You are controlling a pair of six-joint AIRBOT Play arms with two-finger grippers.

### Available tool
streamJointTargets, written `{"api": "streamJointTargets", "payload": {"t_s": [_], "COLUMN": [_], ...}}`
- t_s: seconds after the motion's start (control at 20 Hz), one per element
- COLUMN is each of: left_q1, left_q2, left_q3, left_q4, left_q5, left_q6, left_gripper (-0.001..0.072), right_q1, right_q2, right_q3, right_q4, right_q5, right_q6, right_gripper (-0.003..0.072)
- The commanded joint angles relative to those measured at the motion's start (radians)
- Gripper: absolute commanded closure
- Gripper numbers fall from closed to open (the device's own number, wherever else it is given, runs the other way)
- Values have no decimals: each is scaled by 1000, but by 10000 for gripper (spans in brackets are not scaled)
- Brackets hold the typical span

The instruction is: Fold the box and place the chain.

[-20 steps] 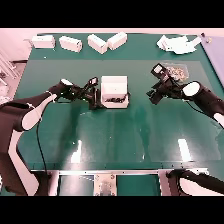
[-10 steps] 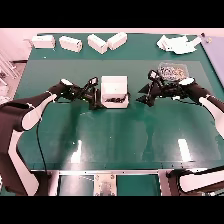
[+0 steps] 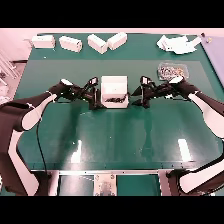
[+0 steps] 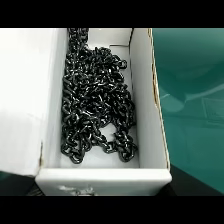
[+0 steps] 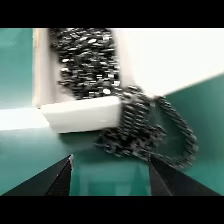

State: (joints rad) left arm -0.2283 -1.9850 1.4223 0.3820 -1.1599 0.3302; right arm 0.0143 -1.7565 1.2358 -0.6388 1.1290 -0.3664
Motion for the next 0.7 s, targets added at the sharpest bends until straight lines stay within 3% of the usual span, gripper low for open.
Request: {"api": "streamJointTargets", "payload": {"t_s": [0.0, 0.65], "left_q1": [1, 0], "left_q2": [1, 1], "left_q3": [1, 1], "left_q4": [0, 0], "left_q5": [0, 0], "left_q6": [0, 0], "left_gripper": [241, 241], "right_q1": [32, 62], "right_q2": [-18, -97], "right_q3": [9, 89], "right_q4": [-39, -35], "right_q5": [-5, -55], "right_q6": [-47, -31], "right_gripper": [136, 149]}}
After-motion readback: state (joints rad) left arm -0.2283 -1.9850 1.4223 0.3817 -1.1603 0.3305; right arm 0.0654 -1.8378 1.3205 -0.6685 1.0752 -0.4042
